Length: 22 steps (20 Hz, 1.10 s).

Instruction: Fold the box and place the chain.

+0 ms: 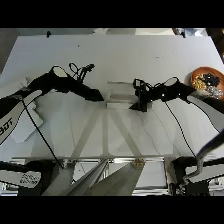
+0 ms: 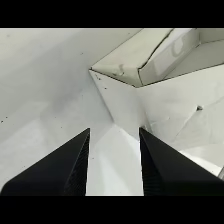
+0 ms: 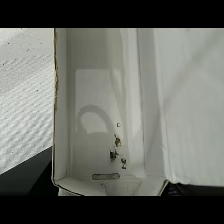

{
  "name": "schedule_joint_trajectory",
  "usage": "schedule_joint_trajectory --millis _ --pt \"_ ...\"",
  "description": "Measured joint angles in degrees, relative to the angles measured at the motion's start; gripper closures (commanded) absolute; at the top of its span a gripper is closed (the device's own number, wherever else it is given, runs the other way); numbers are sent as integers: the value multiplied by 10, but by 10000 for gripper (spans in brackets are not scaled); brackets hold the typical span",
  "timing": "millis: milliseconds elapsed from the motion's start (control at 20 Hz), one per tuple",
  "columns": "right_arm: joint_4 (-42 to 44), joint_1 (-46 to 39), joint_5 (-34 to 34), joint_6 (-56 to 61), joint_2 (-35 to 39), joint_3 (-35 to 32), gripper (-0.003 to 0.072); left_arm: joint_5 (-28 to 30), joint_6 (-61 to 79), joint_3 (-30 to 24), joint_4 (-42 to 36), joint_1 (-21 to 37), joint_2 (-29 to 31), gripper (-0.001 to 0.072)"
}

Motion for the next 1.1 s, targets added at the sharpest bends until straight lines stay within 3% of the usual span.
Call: schedule_joint_trajectory --millis 300,400,700,1100 --pt "0 0 0 0 0 0 323 0 31 0 -51 2 1 344" --pt "0 0 0 0 0 0 323 0 54 0 -76 1 1 154" --pt "0 0 0 0 0 0 323 0 97 0 -115 -10 -21 68" --pt "-1 -1 1 0 0 0 323 17 104 0 -146 -34 -44 72"
